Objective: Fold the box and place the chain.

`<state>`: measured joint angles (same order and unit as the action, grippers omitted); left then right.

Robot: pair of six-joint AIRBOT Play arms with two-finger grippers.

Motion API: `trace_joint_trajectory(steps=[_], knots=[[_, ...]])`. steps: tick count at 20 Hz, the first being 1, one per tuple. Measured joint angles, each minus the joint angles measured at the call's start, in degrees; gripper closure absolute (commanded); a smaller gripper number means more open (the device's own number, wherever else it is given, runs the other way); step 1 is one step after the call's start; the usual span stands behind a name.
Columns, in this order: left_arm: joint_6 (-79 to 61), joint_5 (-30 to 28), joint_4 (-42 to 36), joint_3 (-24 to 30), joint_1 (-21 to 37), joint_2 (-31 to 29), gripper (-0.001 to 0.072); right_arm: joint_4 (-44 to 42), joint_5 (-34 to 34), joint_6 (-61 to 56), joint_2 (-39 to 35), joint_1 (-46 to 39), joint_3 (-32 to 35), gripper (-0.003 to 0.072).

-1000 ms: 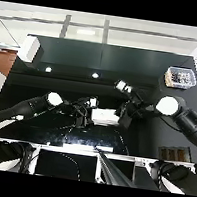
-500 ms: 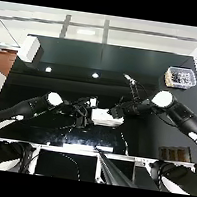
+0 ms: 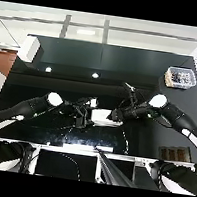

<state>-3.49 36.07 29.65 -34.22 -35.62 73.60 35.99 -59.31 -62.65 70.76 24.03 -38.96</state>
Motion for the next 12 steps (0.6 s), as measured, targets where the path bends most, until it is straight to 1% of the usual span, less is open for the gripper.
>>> trace_joint_trajectory(steps=[4, 8, 9, 10, 12], knots=[[0.0, 0.0, 0.0, 0.0, 0.0, 0.0, 0.0308, 0.0, 0.6, 0.8, 0.3, 0.0, 0.3, 0.0648], [0.2, -0.1, -0.3, 0.0, 0.0, 0.0, 0.0300, 1.8, -1.4, 1.6, -1.3, -0.9, -2.1, 0.0647], [0.2, -0.2, -0.3, 0.0, 0.0, -0.1, 0.0194, 1.2, -1.9, 1.9, -2.3, -1.7, -3.2, 0.0648], [0.3, -0.2, -0.2, 0.0, 0.0, -0.2, 0.0008, 1.3, -3.0, 2.0, -3.3, -2.8, -4.1, 0.0647], [0.7, -0.1, -0.3, 0.0, 0.1, -0.9, -0.0003, 1.3, -4.7, 2.1, -6.0, -6.0, -5.6, 0.0648]])
